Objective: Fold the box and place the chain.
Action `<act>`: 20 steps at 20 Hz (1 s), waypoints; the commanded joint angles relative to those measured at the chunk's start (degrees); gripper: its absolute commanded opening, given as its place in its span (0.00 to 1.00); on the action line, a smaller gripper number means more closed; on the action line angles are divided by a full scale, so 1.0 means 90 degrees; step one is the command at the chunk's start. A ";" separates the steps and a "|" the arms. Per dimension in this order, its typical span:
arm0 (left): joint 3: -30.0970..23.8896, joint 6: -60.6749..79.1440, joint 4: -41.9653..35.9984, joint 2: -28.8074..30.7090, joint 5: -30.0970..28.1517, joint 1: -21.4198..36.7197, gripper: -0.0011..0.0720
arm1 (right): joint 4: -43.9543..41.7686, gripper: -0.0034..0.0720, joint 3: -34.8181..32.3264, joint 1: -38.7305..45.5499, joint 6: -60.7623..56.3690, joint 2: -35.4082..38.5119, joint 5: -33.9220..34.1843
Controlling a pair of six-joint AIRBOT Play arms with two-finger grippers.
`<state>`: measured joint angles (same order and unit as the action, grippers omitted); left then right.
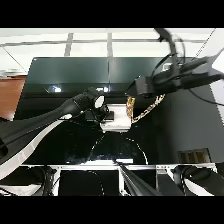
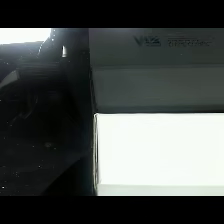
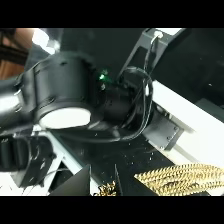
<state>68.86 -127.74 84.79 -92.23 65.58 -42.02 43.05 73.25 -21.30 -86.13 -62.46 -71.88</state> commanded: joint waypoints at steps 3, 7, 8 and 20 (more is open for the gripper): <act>0.0000 0.0002 0.0000 -0.0002 0.0002 0.0002 0.05 | 0.0124 0.07 -0.1253 -0.0180 -0.0049 -0.0066 0.1120; 0.0000 0.0002 0.0002 -0.0002 0.0002 0.0002 0.06 | 0.0100 0.45 -0.2069 -0.0180 -0.0061 -0.0070 0.1778; 0.0000 0.0002 0.0002 -0.0002 0.0002 0.0002 0.06 | 0.0143 0.63 -0.2120 -0.0172 -0.0041 -0.0070 0.1778; 0.0000 0.0002 0.0000 -0.0002 0.0005 0.0002 0.06 | 0.4170 0.99 -0.2973 0.1872 -0.0447 -0.0265 0.2873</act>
